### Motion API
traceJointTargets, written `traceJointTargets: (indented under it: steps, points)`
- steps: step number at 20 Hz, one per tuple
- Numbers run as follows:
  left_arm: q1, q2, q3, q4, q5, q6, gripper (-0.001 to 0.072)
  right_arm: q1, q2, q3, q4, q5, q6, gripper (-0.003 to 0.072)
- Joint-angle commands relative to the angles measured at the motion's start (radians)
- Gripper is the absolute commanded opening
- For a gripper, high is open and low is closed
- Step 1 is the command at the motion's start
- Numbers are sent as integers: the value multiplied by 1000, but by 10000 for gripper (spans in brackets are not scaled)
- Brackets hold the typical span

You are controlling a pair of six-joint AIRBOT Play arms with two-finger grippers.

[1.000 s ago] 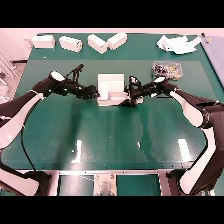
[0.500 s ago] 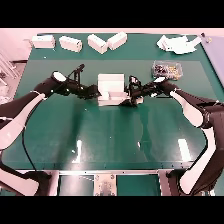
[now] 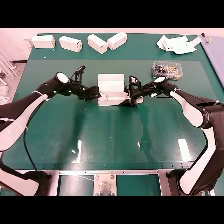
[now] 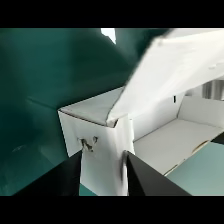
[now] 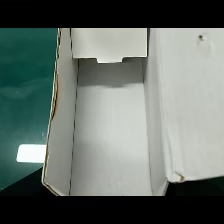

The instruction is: Fold the box and place the chain.

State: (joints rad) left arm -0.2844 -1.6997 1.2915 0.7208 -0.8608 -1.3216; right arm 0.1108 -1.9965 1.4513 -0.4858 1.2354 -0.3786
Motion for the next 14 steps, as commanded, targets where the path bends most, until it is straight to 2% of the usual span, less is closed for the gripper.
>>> traceJointTargets:
  steps: [1, 7, 14]
  points:
    - [-30, 0, 5, 95, 56, -113, 331, 0, 0, 0, 0, 0, 0, 581]
    - [-79, 0, 84, 281, 37, -327, 330, 0, 0, 0, 0, 0, 0, 581]
    - [-104, -2, 117, 423, -27, -483, 330, 0, 0, 0, 0, 0, 0, 581]
